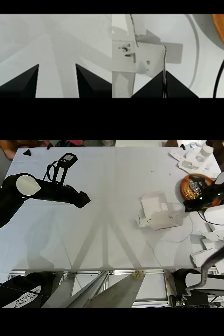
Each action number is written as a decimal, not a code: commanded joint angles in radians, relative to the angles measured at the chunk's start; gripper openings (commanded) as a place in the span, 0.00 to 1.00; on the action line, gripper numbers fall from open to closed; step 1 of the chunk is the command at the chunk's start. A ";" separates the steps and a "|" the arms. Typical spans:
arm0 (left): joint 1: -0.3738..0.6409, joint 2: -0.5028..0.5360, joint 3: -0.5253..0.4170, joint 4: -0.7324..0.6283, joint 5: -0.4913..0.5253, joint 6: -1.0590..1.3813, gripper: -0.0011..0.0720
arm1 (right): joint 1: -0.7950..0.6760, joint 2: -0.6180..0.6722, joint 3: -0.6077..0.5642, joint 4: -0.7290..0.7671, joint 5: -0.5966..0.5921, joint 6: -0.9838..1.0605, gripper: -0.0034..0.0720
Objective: Fold the box and place the chain.
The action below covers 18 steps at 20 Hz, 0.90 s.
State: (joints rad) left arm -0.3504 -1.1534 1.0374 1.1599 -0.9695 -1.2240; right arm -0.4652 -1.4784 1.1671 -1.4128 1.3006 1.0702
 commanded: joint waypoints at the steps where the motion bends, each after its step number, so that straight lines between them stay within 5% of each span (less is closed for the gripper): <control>1: 0.000 0.000 0.000 0.000 0.000 0.000 0.70 | 0.000 0.082 0.001 0.173 -0.002 -0.079 0.06; 9: 0.000 0.000 0.000 0.000 0.000 0.000 0.70 | 0.027 0.176 -0.091 0.482 -0.029 -0.136 0.06; 15: 0.000 0.000 0.000 0.000 0.000 0.000 0.70 | 0.170 0.207 -0.447 0.981 -0.326 -0.416 0.06; 18: 0.000 0.000 0.000 0.000 0.000 0.000 0.70 | 0.266 0.212 -0.497 1.038 -0.515 -0.451 0.06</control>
State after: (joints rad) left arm -0.3504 -1.1534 1.0378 1.1599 -0.9695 -1.2240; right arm -0.2783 -1.2747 0.7479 -0.5278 0.9771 0.7052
